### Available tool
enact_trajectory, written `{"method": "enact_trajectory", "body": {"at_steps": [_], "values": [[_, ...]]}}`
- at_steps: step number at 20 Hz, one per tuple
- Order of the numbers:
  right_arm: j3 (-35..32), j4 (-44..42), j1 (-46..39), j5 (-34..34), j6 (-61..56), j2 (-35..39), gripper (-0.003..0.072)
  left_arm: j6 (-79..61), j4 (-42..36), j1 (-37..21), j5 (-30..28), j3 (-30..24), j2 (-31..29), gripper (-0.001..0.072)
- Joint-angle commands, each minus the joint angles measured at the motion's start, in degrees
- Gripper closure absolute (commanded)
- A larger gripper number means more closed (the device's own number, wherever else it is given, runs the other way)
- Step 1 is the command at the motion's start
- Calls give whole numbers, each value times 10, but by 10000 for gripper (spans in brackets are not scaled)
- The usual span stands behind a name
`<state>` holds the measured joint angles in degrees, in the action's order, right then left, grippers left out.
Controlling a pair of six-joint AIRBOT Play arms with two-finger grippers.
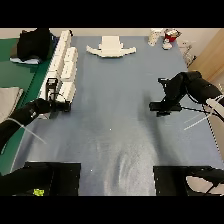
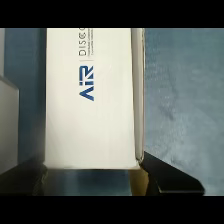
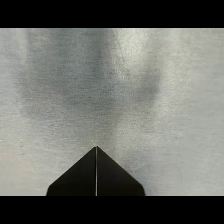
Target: Fold the box.
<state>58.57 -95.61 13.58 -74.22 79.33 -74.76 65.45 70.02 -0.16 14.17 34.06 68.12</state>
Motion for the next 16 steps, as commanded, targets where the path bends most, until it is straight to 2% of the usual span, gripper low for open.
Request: {"method": "enact_trajectory", "body": {"at_steps": [1,6,10,13,16], "values": [[0,0,0,0,0,0,683,6,3,5,-46,76,93,190],[0,0,0,0,0,0,682,6,3,5,-45,205,188,190],[0,0,0,0,0,0,683,4,3,4,-38,277,251,189],[0,0,0,0,0,0,683,-1,5,0,-20,308,275,190],[0,0,0,0,0,0,683,-1,8,-9,-17,311,278,190]]}}
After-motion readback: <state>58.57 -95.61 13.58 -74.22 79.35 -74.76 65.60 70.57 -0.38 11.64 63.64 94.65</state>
